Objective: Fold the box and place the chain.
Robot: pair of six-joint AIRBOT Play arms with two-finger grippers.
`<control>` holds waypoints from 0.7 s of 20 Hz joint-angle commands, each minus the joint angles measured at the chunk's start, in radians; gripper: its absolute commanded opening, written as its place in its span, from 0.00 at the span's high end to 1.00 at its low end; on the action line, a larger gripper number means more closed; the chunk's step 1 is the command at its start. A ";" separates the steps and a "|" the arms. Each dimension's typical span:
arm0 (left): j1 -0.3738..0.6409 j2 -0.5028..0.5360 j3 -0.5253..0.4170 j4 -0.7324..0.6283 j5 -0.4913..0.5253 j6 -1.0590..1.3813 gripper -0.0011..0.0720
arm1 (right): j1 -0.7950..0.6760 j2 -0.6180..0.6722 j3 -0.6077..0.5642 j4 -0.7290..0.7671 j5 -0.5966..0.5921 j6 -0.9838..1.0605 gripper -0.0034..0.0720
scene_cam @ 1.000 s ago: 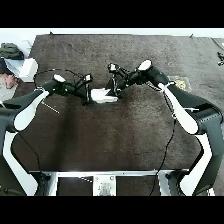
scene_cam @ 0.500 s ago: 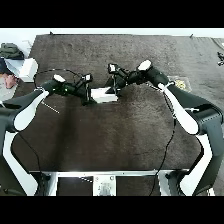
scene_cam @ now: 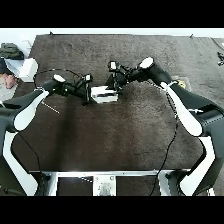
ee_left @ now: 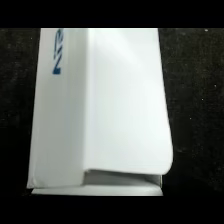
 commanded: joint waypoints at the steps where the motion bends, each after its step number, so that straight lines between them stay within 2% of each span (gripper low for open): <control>1: 0.000 0.000 0.000 0.000 0.000 0.000 0.35 | 0.000 0.001 -0.003 -0.014 -0.004 0.002 0.73; 7: 0.000 0.000 0.000 0.000 0.000 0.000 0.35 | 0.027 0.001 -0.003 -0.117 -0.003 0.057 0.72; 14: 0.000 0.000 0.000 0.000 0.000 0.000 0.35 | 0.033 0.000 -0.004 -0.124 0.027 0.081 0.72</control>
